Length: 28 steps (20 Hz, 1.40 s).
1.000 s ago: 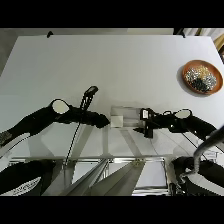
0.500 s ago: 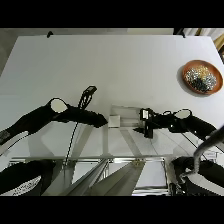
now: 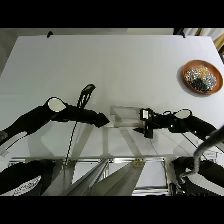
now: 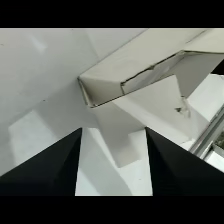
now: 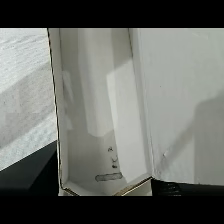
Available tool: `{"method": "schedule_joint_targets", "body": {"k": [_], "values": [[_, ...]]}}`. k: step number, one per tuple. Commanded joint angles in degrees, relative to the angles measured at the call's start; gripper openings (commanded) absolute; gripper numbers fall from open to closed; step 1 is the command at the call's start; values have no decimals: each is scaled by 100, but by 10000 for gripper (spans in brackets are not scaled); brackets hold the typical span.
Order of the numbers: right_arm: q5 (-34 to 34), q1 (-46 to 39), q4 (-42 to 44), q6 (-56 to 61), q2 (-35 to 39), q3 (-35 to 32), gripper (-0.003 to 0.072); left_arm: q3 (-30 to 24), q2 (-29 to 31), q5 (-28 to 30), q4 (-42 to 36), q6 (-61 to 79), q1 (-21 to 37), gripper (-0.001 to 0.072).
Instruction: Fold the box and place the chain.
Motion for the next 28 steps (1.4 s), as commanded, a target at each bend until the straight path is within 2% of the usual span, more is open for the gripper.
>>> {"method": "schedule_joint_targets", "body": {"k": [1,3,7,12,18,22,25,28], "values": [[4,4,0,0,-2,-2,407,22,0,133,-109,-11,-219,503],[4,4,2,2,-2,-2,407,118,-22,271,-2,-326,-374,505],[7,4,0,0,-2,-2,407,669,-302,280,837,-1300,-577,509],[7,4,0,0,-2,-2,407,1259,-767,-94,1539,-2107,-890,513],[7,4,0,0,-2,-2,407,1574,-822,-369,2629,-3209,-1106,514],[4,4,2,2,-2,-2,407,1873,-935,-393,3093,-3679,-1399,514],[4,4,2,0,-2,-2,407,2312,-1266,-739,3379,-4026,-1565,514],[7,4,0,2,-2,-2,407,2625,-1464,-758,3611,-4282,-1733,514]]}}
